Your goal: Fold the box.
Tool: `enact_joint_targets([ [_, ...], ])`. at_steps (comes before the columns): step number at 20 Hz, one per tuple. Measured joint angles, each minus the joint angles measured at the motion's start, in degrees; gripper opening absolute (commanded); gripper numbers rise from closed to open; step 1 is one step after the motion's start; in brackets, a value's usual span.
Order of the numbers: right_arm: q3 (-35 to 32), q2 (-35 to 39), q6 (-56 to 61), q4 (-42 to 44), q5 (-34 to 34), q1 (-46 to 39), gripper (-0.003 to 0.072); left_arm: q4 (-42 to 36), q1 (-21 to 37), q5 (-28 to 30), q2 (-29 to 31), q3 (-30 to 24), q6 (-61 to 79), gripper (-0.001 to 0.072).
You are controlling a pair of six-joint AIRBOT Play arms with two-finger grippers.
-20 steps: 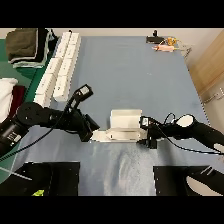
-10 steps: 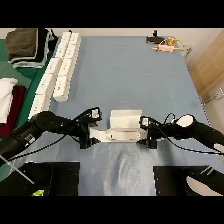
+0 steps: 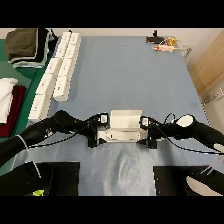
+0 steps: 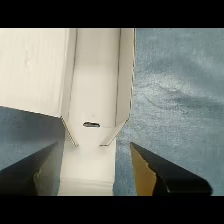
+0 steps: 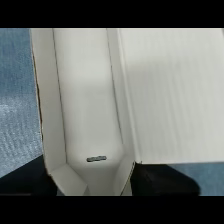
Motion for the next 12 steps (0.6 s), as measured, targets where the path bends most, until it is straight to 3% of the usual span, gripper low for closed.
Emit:
enact_joint_targets([
  [1, 0.00, 0.00, 0.00, 0.00, 0.00, 0.00, 0.0578, -0.48, -0.17, 0.66, -0.57, -0.04, 0.85, 0.0403],
  [3, 0.00, 0.00, 0.00, 0.00, 0.00, 0.00, 0.0578, -1.51, -0.48, 1.84, -1.36, 0.00, 2.27, 0.0401],
  [5, 0.00, 0.00, 0.00, 0.00, 0.00, 0.00, 0.0578, -3.02, -0.94, 2.36, -1.81, 0.04, 3.85, 0.0166],
  [12, 0.00, 0.00, -0.02, -0.09, 0.00, 0.00, 0.0577, -11.13, -3.65, 3.28, -2.34, 0.07, 10.38, 0.0166],
])
